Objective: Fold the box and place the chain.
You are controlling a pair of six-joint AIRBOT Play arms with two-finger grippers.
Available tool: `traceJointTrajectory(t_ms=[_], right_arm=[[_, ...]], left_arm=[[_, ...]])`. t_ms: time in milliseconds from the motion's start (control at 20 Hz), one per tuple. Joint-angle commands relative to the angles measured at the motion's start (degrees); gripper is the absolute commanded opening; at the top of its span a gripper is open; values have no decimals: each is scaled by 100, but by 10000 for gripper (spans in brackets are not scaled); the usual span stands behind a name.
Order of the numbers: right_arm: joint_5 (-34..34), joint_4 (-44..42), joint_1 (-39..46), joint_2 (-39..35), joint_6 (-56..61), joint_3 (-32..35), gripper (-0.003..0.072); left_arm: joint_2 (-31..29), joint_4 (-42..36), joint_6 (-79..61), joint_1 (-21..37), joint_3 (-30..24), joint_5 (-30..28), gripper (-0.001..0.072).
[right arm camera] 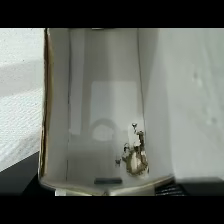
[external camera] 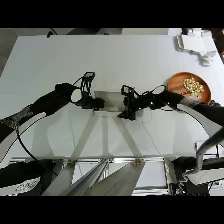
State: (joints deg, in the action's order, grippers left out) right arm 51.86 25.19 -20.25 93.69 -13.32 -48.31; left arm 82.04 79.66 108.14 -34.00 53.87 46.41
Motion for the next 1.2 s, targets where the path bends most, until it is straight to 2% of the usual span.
traceJointTrajectory(t_ms=[0,50,200,250,300,350,400,450,650,800,1000,1150], right_arm=[[0,0,-2,0,0,2,566],[2,0,-2,0,0,2,566],[2,0,-2,0,0,2,566],[0,0,-2,0,0,2,566],[2,0,-2,2,0,2,566],[0,0,-2,0,0,2,566],[0,0,-2,0,0,2,566],[0,0,-2,0,0,2,566],[0,0,-2,0,0,2,566],[0,2,-2,0,0,2,566],[0,2,-2,0,0,2,566],[0,2,-2,0,0,2,566]], left_arm=[[103,-55,380,-195,74,70,33],[136,-184,378,-232,74,50,7],[181,-428,378,-280,74,72,10],[166,-435,376,-278,74,122,60],[144,-400,365,-275,74,201,194],[120,-356,286,-275,74,286,387],[94,-330,247,-275,74,367,533],[55,-280,245,-275,74,431,565],[-297,-348,-57,-59,74,577,565],[-798,-815,-1394,424,72,1062,574],[-1309,-1648,-4804,1349,66,1550,573],[-1250,-2953,-7753,2190,-61,1786,575]])
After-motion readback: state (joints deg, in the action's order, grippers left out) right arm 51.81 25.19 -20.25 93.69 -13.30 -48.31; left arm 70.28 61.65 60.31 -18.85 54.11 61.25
